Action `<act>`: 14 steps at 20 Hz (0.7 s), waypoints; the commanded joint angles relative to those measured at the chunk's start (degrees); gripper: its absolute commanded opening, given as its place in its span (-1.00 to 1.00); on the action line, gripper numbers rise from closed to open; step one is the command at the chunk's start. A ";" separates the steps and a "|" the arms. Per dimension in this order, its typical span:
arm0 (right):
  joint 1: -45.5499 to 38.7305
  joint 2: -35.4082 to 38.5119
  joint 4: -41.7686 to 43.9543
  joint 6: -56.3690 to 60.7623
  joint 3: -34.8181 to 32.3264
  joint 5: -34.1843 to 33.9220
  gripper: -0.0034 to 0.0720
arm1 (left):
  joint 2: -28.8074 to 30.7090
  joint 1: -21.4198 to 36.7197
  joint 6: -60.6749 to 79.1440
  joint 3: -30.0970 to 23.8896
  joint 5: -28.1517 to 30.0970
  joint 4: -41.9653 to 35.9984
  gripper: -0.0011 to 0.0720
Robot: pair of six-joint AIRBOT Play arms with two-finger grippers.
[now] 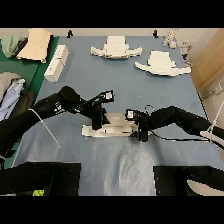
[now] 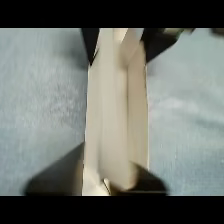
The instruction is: Fold the box.
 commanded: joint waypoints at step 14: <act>0.07 0.00 -0.13 -0.11 0.00 0.00 0.29 | 12.94 -0.13 -50.56 0.31 -22.34 19.15 -0.93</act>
